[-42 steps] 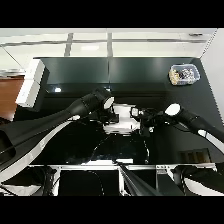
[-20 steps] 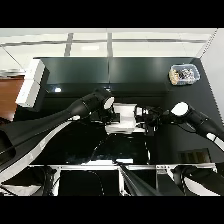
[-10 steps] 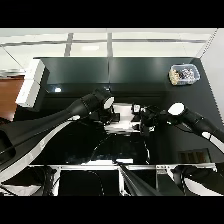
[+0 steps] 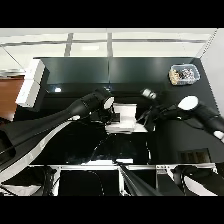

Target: Fold the box and place the chain.

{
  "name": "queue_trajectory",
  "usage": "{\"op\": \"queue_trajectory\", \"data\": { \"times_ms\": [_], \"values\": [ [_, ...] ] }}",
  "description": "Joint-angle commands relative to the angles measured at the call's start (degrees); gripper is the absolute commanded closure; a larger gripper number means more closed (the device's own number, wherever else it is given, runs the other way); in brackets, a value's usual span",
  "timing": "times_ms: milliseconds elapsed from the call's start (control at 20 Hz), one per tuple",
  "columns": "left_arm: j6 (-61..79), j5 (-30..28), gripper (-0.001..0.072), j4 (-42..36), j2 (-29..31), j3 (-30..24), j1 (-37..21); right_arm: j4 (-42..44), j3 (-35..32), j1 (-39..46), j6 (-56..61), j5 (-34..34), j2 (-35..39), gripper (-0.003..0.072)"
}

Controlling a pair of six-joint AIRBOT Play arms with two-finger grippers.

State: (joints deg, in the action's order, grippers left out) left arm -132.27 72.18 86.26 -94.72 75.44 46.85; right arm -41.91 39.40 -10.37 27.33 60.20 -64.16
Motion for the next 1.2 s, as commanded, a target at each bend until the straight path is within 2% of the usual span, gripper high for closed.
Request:
{"op": "queue_trajectory", "data": {
  "times_ms": [0, 100, 150, 200, 300, 450, 600, 700, 800, 850, 900, 950, 1050, 1150],
  "values": [
    [0.1, 0.5, 0.0681, 0.0, 0.0, 0.0, 0.0, -10.6, 2.3, 10.6, 26.5, 8.8, 5.2, 0.0660],
    [0.1, 0.4, 0.0681, 0.0, 0.0, 0.0, 0.0, -14.3, -0.4, 19.5, 37.3, 3.7, 5.0, 0.0660],
    [0.1, 0.4, 0.0681, 0.0, 0.0, 0.0, 0.0, -13.1, -2.5, 23.5, 41.8, 0.4, 4.4, 0.0660],
    [0.1, 0.5, 0.0681, 0.0, 0.0, 0.0, 0.0, -10.0, -4.6, 26.9, 44.9, -0.8, 3.3, 0.0660],
    [0.0, 0.5, 0.0681, 0.0, 0.0, 0.0, 0.0, 0.2, -8.3, 30.0, 41.3, 1.6, -0.4, 0.0660],
    [0.0, 0.5, 0.0681, 0.0, 0.0, 0.0, 0.0, 5.8, -10.1, 25.6, 35.8, 5.5, -6.8, 0.0660],
    [0.0, 0.4, 0.0681, 0.0, 0.0, 0.0, 0.0, 9.7, -10.1, 17.0, 31.8, 3.2, -11.8, 0.0660],
    [0.1, 0.4, 0.0681, 0.1, 0.0, 0.0, 0.0, 14.8, -9.5, 12.8, 26.1, 1.7, -12.9, 0.0659],
    [0.1, 0.4, 0.0681, 0.0, 0.0, 0.0, 0.0, 15.9, -6.8, 11.5, 25.4, 4.3, -12.9, 0.0656],
    [0.0, 0.4, 0.0681, 0.0, 0.0, 0.0, 0.0, 15.9, -5.2, 11.4, 25.2, 6.6, -12.9, 0.0546],
    [0.0, 0.4, 0.0681, 0.0, 0.0, 0.0, 0.0, 15.4, -3.5, 11.4, 25.1, 9.3, -12.9, 0.0233],
    [0.0, 0.4, 0.0681, 0.0, 0.0, 0.0, 0.0, 15.1, -1.9, 11.4, 24.5, 12.0, -12.9, 0.0068],
    [0.0, 0.4, 0.0681, 0.0, 0.0, 0.0, 0.0, 15.1, 0.3, 11.2, 24.1, 15.0, -12.9, 0.0069],
    [0.0, 0.4, 0.0681, 0.0, 0.0, 0.0, 0.0, 15.2, 1.2, 10.1, 24.3, 14.8, -12.9, 0.0070]
  ]
}}
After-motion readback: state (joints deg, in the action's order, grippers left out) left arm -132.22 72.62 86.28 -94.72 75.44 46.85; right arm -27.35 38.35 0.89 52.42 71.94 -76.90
